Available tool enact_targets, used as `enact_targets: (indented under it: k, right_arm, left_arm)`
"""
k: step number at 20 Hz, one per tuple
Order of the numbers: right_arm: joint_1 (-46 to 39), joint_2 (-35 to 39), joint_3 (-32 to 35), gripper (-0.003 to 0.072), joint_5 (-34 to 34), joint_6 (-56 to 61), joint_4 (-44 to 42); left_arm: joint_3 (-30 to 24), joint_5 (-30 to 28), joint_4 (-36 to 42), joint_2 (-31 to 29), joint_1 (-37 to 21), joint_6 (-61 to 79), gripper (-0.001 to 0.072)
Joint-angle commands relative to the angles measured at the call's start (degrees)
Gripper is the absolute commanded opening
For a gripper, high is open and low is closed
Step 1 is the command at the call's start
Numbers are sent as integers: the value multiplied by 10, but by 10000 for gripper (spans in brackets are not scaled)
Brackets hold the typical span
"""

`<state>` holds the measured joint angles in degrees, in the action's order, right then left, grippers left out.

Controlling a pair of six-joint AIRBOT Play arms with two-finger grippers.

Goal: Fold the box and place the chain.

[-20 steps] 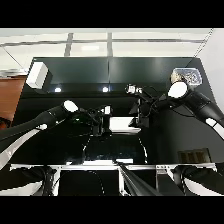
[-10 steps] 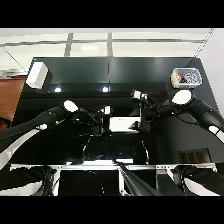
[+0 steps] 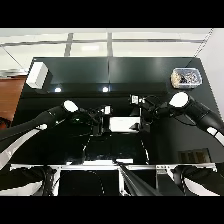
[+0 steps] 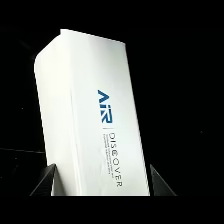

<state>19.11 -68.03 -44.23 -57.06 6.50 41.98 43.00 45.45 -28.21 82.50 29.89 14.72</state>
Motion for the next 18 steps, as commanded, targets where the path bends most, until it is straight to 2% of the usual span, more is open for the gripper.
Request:
enact_targets:
  k: [1,6,7,8,9,18]
  right_arm:
    - [0,0,0,697,14,5,-2]
    - [0,1,0,694,11,7,-14]
    - [0,1,0,667,7,7,-14]
    - [0,1,0,537,1,8,-14]
    - [0,1,1,493,-2,7,-14]
    - [0,1,1,491,-1,12,-14]
  left_arm:
    - [0,0,0,0,0,1,280]
    - [0,0,0,0,0,1,280]
    - [0,0,0,0,0,1,280]
    - [0,0,0,0,0,1,280]
    - [0,0,0,0,0,1,280]
    - [0,0,0,0,0,1,279]
